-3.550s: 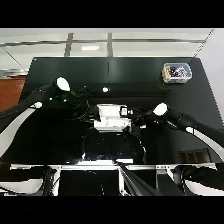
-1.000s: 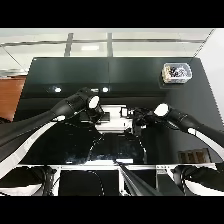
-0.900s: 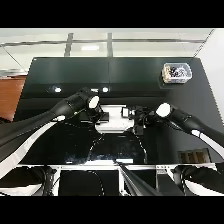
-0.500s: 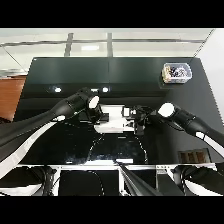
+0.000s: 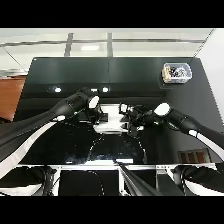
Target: Fold the box and place the chain.
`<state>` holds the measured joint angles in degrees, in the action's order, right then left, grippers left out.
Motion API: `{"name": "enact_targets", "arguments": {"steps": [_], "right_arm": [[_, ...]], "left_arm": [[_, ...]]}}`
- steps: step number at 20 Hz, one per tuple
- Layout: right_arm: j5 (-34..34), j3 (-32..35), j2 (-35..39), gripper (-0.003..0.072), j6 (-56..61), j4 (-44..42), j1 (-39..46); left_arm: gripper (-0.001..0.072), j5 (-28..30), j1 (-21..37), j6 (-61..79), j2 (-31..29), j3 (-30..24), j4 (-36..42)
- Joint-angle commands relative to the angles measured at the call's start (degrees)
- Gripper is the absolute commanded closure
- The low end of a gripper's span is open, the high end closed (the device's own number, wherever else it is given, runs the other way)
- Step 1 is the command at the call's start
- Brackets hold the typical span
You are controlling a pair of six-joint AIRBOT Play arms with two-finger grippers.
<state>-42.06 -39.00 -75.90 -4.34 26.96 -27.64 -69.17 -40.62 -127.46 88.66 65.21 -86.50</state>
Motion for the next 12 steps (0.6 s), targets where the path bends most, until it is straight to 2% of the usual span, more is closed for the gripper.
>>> {"name": "enact_targets", "arguments": {"steps": [1, 2, 3, 4, 6, 9, 11, 12], "right_arm": [[1.05, -0.04, -0.87, 0.0376, 4.35, -2.32, 0.24], [0.83, -0.02, -0.7, 0.0324, 6.14, -2.12, 0.81], [-0.42, -0.04, -0.07, 0.0549, 8.98, -0.81, 1.62], [-2.14, -0.09, 1.42, 0.0659, 14.08, 1.99, 2.75], [-7.89, -0.98, 5.88, 0.0667, 30.56, 9.9, 6.54], [-23.63, -3.56, 13.35, 0.0667, 55.89, 18.53, 18.51], [-29.88, -2.97, 14.62, 0.0667, 63.6, 19.85, 28.92], [-29.62, -1.62, 14.21, 0.0667, 64.65, 19.41, 33.4]], "left_arm": [[0.0682, 0.35, -0.04, -0.09, 0.04, 0.04, 0.22], [0.0682, 0.33, -0.04, -0.09, 0.04, 0.04, 0.22], [0.0682, 0.37, -0.04, -0.09, 0.04, 0.04, 0.22], [0.0682, 0.35, -0.02, -0.09, 0.04, 0.04, 0.2], [0.0682, 0.48, 0.0, -0.07, 0.04, 0.04, 0.2], [0.0682, 0.37, 0.0, -0.07, 0.04, 0.04, 0.22], [0.0682, 0.31, 0.0, -0.07, 0.04, 0.04, 0.2], [0.0682, 0.15, 0.0, -0.07, 0.04, 0.04, 0.2]]}}
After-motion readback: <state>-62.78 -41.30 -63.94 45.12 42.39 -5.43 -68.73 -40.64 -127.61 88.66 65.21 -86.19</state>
